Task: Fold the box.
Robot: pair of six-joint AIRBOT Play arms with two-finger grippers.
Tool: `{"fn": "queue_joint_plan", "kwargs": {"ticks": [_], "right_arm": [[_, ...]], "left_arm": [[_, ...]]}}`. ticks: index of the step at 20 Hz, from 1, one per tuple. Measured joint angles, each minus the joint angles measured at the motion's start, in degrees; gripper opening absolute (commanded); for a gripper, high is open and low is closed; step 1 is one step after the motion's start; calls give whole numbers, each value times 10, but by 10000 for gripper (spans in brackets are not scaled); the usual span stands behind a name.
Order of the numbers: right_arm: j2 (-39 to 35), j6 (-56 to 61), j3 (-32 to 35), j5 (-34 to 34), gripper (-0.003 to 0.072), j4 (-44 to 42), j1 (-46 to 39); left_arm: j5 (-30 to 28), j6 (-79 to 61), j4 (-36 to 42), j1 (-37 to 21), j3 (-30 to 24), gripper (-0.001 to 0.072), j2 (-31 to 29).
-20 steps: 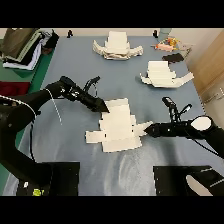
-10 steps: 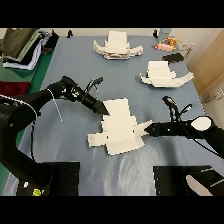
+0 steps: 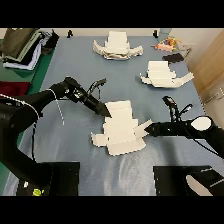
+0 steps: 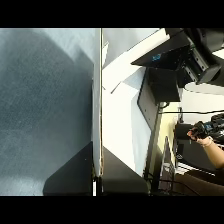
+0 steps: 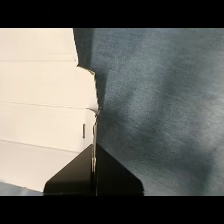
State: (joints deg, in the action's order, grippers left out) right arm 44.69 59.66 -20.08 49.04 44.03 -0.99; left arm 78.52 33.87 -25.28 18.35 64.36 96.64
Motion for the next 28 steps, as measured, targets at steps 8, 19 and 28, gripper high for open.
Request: {"fn": "queue_joint_plan", "kwargs": {"ticks": [8,19,28], "right_arm": [[0,-1,0,-2,3,3,0],[0,-1,0,-10,3,4,0],[0,-1,0,-17,3,3,0]], "left_arm": [[5,13,-1,2,0,404,0],[29,15,-15,3,0,97,0],[17,11,-18,14,0,13,0]]}}
